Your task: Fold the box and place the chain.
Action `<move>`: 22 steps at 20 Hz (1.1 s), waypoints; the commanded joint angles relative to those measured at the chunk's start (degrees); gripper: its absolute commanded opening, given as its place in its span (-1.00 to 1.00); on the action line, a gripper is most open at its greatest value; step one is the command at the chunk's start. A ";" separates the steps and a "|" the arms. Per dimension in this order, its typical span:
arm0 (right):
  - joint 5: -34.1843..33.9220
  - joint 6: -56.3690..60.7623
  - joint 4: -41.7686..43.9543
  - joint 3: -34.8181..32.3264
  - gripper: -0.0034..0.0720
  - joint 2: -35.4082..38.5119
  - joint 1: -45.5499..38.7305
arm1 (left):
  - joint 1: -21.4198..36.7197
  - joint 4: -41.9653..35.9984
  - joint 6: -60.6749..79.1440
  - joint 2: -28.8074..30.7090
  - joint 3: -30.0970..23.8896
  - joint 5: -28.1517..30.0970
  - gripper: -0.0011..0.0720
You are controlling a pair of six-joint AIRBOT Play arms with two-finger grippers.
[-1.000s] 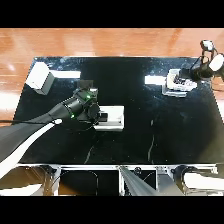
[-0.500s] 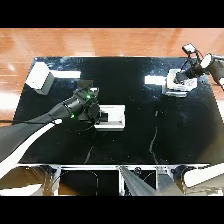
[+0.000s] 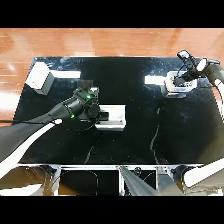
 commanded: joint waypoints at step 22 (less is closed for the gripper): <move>4.13 6.67 2.36 5.05 -0.88 12.24 0.00 | 0.04 0.00 0.00 0.02 0.00 0.04 -0.91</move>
